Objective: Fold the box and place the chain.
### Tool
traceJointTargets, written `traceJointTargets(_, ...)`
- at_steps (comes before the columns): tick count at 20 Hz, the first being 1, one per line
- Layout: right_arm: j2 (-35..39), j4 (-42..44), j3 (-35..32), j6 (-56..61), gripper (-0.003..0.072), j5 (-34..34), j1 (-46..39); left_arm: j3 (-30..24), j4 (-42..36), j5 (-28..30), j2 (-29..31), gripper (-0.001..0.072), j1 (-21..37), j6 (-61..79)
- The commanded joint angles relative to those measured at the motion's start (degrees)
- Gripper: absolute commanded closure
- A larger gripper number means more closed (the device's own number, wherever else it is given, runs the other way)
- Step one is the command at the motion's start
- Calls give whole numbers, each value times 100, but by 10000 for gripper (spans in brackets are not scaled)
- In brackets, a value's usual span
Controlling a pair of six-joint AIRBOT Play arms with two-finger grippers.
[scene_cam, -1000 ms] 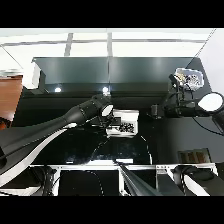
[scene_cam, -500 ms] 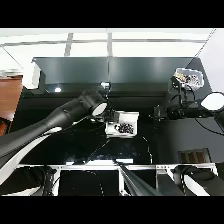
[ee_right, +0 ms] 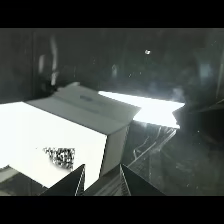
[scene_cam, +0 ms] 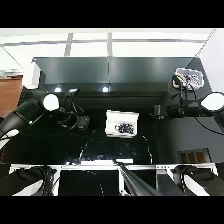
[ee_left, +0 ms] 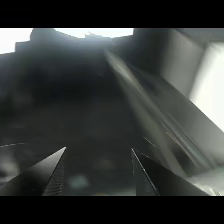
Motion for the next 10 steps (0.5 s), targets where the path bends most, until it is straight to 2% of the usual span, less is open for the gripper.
traceJointTargets(1,2,-4,-2,2,414,-153,-2,-612,-3178,431,-247,143,807,4389)
traceJointTargets(2,2,-7,-2,0,414,-155,-2,-610,-3307,551,-369,-11,752,5128)
traceJointTargets(7,2,-11,-2,2,414,-164,-2,-605,-3268,883,-577,-11,81,8561)
traceJointTargets(10,2,-7,-2,4,414,-166,-2,-608,-2616,1154,-592,-11,-540,9945)
